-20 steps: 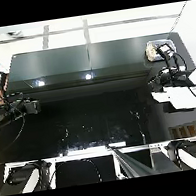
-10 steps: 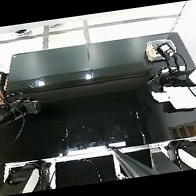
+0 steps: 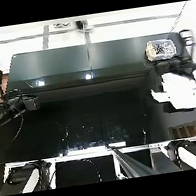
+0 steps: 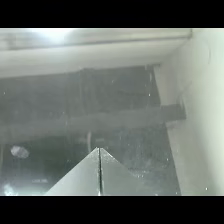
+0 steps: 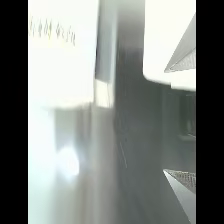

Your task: Fold the box and place the chain.

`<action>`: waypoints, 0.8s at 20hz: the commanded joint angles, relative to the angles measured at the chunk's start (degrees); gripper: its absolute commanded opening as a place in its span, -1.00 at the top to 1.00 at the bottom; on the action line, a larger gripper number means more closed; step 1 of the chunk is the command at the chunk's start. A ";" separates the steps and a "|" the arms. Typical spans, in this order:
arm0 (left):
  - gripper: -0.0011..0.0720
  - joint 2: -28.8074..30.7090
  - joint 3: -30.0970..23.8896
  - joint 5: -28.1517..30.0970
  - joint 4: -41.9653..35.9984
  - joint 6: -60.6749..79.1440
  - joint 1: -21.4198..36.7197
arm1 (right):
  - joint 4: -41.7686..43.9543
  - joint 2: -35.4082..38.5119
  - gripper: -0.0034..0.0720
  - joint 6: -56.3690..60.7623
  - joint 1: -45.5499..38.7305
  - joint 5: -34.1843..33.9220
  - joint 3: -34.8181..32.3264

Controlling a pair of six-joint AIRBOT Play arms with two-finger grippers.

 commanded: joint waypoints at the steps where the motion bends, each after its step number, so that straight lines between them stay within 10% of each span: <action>1: 0.90 -0.04 0.00 2.03 -1.60 0.00 -0.02 | -10.58 -5.20 -0.97 19.12 -18.45 -2.34 2.91; 6: 0.87 -0.09 0.00 1.92 -1.73 -0.15 -0.02 | -8.02 -15.80 -0.97 11.19 -45.07 19.78 16.26; 7: 0.48 -0.15 0.00 1.79 -1.75 -0.17 -0.02 | -5.77 -18.23 -0.97 6.43 -48.13 24.13 18.95; 9: -1.00 -0.20 -0.02 0.98 -1.81 -0.28 -0.02 | -0.81 -23.41 -0.97 -1.66 -51.82 32.65 23.87; 12: -0.96 -0.28 0.00 0.09 -1.86 -0.26 -0.02 | 6.40 -31.04 -0.97 -15.02 -52.48 45.51 29.35; 16: -0.96 -0.26 0.00 -0.04 -3.02 -0.22 -0.02 | 7.85 -35.67 -0.97 -19.89 -47.91 46.58 30.95</action>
